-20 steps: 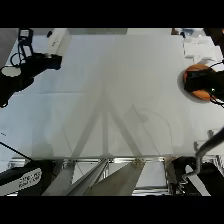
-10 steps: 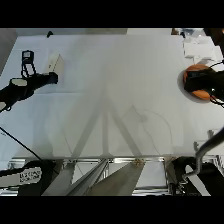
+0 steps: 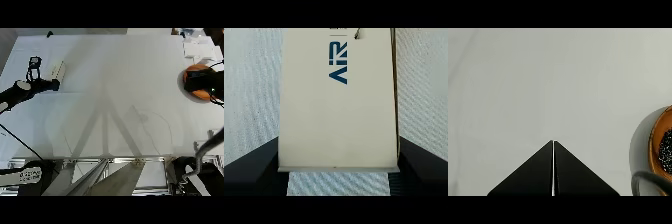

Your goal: Fold the box and place the chain.

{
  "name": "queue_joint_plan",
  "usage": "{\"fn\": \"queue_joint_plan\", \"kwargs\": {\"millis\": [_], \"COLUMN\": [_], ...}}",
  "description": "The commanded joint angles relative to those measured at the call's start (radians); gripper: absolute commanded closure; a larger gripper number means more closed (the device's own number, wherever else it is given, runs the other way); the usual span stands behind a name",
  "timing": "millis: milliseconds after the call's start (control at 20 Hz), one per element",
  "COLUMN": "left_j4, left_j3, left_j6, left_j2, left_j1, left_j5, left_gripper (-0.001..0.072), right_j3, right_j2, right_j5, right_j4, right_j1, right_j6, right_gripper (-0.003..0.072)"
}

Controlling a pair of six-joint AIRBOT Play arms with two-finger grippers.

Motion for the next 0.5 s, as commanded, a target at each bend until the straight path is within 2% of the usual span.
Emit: {"fn": "queue_joint_plan", "kwargs": {"millis": [0, 50, 100, 350, 450], "left_j4": [0.020, 0.019, 0.019, 0.019, 0.019], "left_j3": [0.000, 0.000, 0.000, 0.000, 0.000], "left_j6": [-0.003, -0.004, -0.005, -0.004, -0.004], "left_j2": [0.027, 0.042, 0.060, 0.169, 0.225], "left_j1": [0.001, 0.001, 0.001, 0.001, 0.001], "left_j5": [-0.032, -0.040, -0.057, -0.183, -0.203], "left_gripper": [0.0115, 0.0052, 0.0031, 0.0028, 0.0028], "right_j3": [0.001, 0.001, 0.001, 0.001, 0.001], "right_j2": [0.001, 0.001, 0.001, 0.001, 0.001], "right_j5": [0.000, 0.000, 0.000, 0.000, 0.000], "right_j4": [0.000, 0.000, 0.000, 0.000, 0.000], "right_j1": [0.000, 0.000, 0.000, 0.000, 0.000], "right_j6": [0.000, 0.000, 0.000, 0.000, 0.000], "right_gripper": [0.0672, 0.0672, 0.0672, 0.0672, 0.0672]}}
